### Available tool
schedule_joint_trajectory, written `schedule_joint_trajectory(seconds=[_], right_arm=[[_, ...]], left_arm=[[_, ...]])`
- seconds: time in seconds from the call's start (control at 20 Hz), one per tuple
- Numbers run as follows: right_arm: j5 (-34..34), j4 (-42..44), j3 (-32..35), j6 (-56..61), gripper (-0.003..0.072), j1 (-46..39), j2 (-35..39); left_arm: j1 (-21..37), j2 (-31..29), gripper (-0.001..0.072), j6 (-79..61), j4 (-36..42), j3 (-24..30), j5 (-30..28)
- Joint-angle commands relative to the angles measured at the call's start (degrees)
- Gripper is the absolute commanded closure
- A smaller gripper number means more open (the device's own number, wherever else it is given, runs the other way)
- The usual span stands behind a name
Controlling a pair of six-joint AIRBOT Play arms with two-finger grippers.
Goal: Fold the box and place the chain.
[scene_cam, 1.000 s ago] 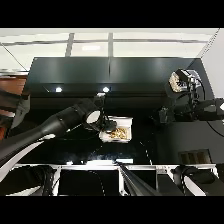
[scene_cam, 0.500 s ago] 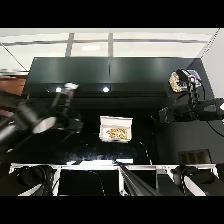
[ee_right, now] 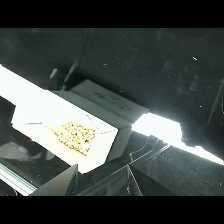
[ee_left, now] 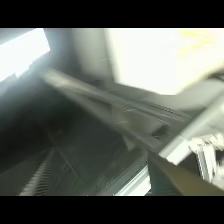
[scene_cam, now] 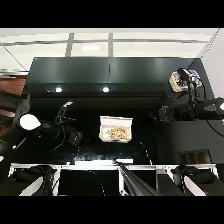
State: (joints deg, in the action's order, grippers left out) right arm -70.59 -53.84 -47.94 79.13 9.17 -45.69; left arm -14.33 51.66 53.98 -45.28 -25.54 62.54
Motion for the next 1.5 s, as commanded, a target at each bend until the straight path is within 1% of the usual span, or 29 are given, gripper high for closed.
schedule_joint_trajectory(seconds=[0.0, 0.1, 0.2, 0.25, 0.35, 0.4, 0.55, 0.75, 0.95, 1.15, 1.45], right_arm=[[0.13, 0.02, 0.04, 0.17, 0.0305, -0.02, 0.04], [0.13, 0.02, 0.04, 0.17, 0.0305, -0.02, 0.04], [0.17, 0.00, 0.04, 0.17, 0.0305, -0.02, 0.04], [0.15, 0.00, 0.04, 0.20, 0.0306, -0.02, 0.04], [0.20, 0.02, 0.04, 0.81, 0.0305, -0.02, 0.04], [0.37, 0.02, 0.04, 0.83, 0.0305, -0.02, 0.04], [1.46, 0.02, 0.04, 0.83, 0.0305, 0.00, 0.04], [1.62, 0.02, 0.04, 1.07, 0.0306, -0.02, 0.04], [2.32, 0.00, 0.04, 1.05, 0.0306, -0.02, 0.04], [2.78, 0.00, 0.04, 1.05, 0.0305, -0.02, 0.04], [2.82, 0.00, 0.04, 1.05, 0.0306, -0.02, 0.04]], left_arm=[[-0.66, 6.67, -0.0004, -37.77, 12.46, 0.50, -0.39], [-2.62, 8.70, -0.0004, -44.89, 8.00, -1.46, -3.39], [-4.20, 9.38, -0.0002, -52.22, 4.46, -2.73, -7.96], [-5.22, 9.35, -0.0002, -55.32, 3.45, -3.23, -11.39], [-6.40, 10.03, -0.0001, -59.82, 4.04, -4.00, -15.17], [-6.40, 11.41, -0.0001, -60.72, 5.62, -4.35, -15.54], [-6.40, 15.80, -0.0001, -64.00, 5.25, -5.38, -13.84], [-6.80, 16.33, -0.0002, -64.48, 6.62, -5.38, -14.14], [-8.55, 17.00, -0.0002, -66.23, 7.39, -5.38, -14.53], [-10.58, 19.41, -0.0002, -66.99, 11.45, -5.38, -14.82], [-11.28, 19.41, -0.0002, -67.52, 12.17, -5.38, -15.37]])
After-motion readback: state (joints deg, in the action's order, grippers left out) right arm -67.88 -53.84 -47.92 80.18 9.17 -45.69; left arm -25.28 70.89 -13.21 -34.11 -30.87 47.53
